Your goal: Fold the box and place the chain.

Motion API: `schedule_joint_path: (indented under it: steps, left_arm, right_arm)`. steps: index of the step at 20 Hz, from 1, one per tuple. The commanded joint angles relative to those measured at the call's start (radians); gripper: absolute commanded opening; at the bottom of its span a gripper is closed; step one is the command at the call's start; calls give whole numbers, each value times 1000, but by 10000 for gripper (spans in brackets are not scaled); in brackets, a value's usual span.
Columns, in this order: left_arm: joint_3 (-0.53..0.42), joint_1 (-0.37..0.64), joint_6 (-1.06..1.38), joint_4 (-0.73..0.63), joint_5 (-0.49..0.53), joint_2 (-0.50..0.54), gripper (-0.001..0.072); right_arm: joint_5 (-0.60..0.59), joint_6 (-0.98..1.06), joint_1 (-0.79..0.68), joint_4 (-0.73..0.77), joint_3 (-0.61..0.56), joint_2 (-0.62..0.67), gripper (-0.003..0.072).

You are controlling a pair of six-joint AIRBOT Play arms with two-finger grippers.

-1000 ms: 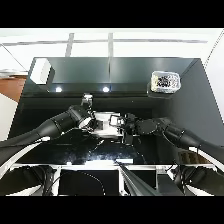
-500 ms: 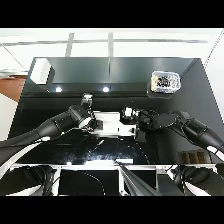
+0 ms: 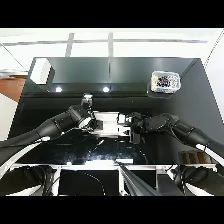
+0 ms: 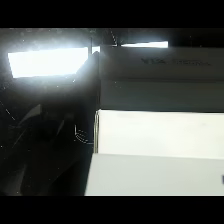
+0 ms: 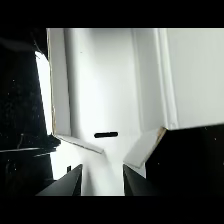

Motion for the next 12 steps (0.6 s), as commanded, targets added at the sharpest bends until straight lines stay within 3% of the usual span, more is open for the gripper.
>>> schedule_joint_path:
  steps: [1,4,5,9,10,12]
  left_arm:
    - [0,0,0,1,0,-1,27]
    - [0,0,0,1,2,-1,27]
    - [0,0,0,1,2,-1,27]
    - [0,0,0,1,2,-1,27]
    - [0,0,0,1,2,-1,27]
    - [0,0,0,1,2,-1,27]
  right_arm:
    - [55,-49,31,23,0,-36,295]
    - [71,-49,35,56,0,-45,279]
    - [75,-49,39,58,0,-47,178]
    - [99,-48,79,82,5,-56,176]
    - [103,-48,86,82,5,-58,98]
    - [107,-45,90,82,5,-59,79]
